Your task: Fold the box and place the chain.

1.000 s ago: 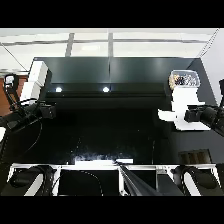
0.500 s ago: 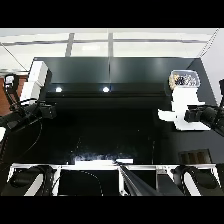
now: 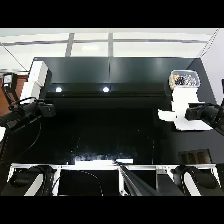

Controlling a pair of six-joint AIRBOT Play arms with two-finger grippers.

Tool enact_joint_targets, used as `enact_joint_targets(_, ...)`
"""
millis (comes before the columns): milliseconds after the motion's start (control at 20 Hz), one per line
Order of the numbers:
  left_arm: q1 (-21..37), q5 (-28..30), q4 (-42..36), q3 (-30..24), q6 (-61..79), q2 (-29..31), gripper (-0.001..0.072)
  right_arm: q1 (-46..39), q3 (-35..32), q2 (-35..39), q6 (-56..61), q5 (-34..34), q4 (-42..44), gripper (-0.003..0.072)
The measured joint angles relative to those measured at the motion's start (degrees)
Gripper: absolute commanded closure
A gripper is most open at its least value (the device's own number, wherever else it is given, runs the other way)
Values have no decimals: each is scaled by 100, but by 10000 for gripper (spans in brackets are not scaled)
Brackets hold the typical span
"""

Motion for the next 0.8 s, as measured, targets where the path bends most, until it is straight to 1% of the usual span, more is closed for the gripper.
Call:
enact_joint_targets(50, 0, 177, -39, -2, 2, -17, 680, 0, 0, 0, 0, -199, 24, 672)
enact_joint_targets(100, 0, 402, -146, 0, 0, -55, 642, 0, 0, 2, 2, -424, 94, 478)
enact_joint_targets(150, 0, 632, -273, 0, 2, -109, 363, 0, 0, 0, 0, -649, 210, 20)
enact_joint_targets(200, -2, 903, -470, -2, 0, -199, 1, 0, 0, 0, 0, -841, 315, -34)
enact_joint_targets(300, -28, 1392, -807, 4, -4, -452, 2, -17, 0, -37, 2, -1145, 358, -34)
enact_joint_targets(350, -48, 1545, -911, 24, 24, -603, 2, -72, 0, -96, 85, -1237, 275, -34)
enact_joint_targets(450, -94, 1644, -1075, 111, 105, -970, 2, -463, 81, -374, 708, -1296, -448, -34)
enact_joint_targets(550, -118, 1552, -1137, 245, 203, -1292, 3, -1320, 341, -898, 1635, -1235, -1443, -34)
enact_joint_targets(650, -129, 1453, -1139, 374, 273, -1488, 3, -2439, 774, -1596, 2212, -1178, -1886, -34)
enact_joint_targets(700, -131, 1427, -1108, 431, 286, -1554, 3, -3003, 1047, -1993, 2380, -1088, -1891, -34)
enact_joint_targets(800, -136, 1351, -1003, 520, 321, -1631, 3, -4092, 1731, -2916, 2437, -632, -1517, -34)
